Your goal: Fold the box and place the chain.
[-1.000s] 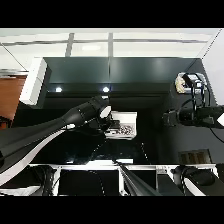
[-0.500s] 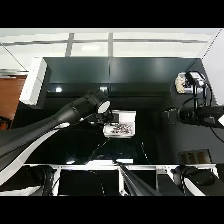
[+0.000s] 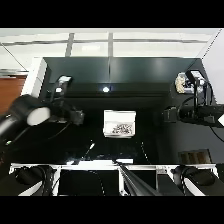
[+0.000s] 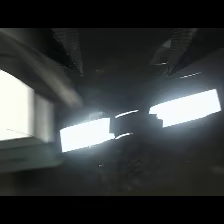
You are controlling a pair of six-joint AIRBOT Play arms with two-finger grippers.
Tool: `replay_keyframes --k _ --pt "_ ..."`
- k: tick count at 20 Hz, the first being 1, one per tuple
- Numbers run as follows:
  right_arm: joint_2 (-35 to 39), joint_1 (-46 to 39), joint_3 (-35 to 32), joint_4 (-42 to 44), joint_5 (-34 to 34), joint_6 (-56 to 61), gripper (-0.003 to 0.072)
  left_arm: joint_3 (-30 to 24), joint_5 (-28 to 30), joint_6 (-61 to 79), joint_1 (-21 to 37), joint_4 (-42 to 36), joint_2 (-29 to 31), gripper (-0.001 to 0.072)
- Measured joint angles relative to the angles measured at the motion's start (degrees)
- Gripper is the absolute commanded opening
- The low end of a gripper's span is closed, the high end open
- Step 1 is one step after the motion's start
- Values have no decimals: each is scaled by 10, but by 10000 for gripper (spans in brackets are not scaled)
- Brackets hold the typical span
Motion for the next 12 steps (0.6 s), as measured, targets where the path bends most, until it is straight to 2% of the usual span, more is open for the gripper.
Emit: replay_keyframes --k 2,3,4,5,8,12 --pt "0 0 0 0 -7 0 305 -76 58 173 69 -159 45 588" --pt "0 0 0 0 -10 0 305 -111 69 275 95 -235 57 611" --pt "0 0 0 0 -13 0 305 -142 83 370 111 -294 62 694" --pt "0 0 0 0 -15 0 305 -164 94 454 118 -337 63 711" --pt "0 0 0 -2 -24 0 305 -206 119 724 110 -414 46 712" --pt "0 0 -3 -4 -30 0 305 -209 140 983 72 -454 -13 714"
